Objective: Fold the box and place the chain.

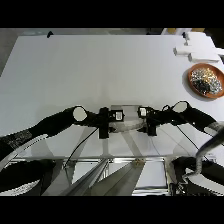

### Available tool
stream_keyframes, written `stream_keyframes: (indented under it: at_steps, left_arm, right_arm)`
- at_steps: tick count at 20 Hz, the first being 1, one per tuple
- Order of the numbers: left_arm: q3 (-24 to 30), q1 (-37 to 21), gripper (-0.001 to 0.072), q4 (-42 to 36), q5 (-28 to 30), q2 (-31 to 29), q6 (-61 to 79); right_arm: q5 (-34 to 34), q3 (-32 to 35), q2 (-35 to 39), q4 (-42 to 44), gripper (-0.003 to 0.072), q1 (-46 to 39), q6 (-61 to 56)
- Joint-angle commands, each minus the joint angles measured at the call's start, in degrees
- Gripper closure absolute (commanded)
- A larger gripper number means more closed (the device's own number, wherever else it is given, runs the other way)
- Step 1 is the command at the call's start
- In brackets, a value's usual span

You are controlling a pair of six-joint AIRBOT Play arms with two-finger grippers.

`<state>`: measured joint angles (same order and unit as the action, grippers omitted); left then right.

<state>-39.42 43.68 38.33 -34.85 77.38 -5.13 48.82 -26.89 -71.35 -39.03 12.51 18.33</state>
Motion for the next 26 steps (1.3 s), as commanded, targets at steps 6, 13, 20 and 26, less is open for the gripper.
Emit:
stream_keyframes:
  at_steps: [6,13,20,26]
  left_arm:
    - [0.0,-0.11,0.0391,4.48,-0.46,-1.95,-11.13]
    - [0.0,-2.73,0.0707,19.15,-6.51,-16.15,-44.09]
    - [1.14,-13.46,0.0707,36.39,-21.68,-18.53,-87.41]
    - [2.95,-12.55,0.0697,23.65,-13.64,-10.27,-89.57]
  right_arm:
    - [0.02,0.0,0.04,0.04,0.0391,-0.02,-0.04]
    - [0.0,0.0,0.04,0.04,0.0391,-0.02,-0.04]
    - [0.02,0.0,0.04,0.04,0.0391,0.0,-0.04]
    - [0.02,0.0,0.04,0.04,0.0391,-0.02,-0.04]
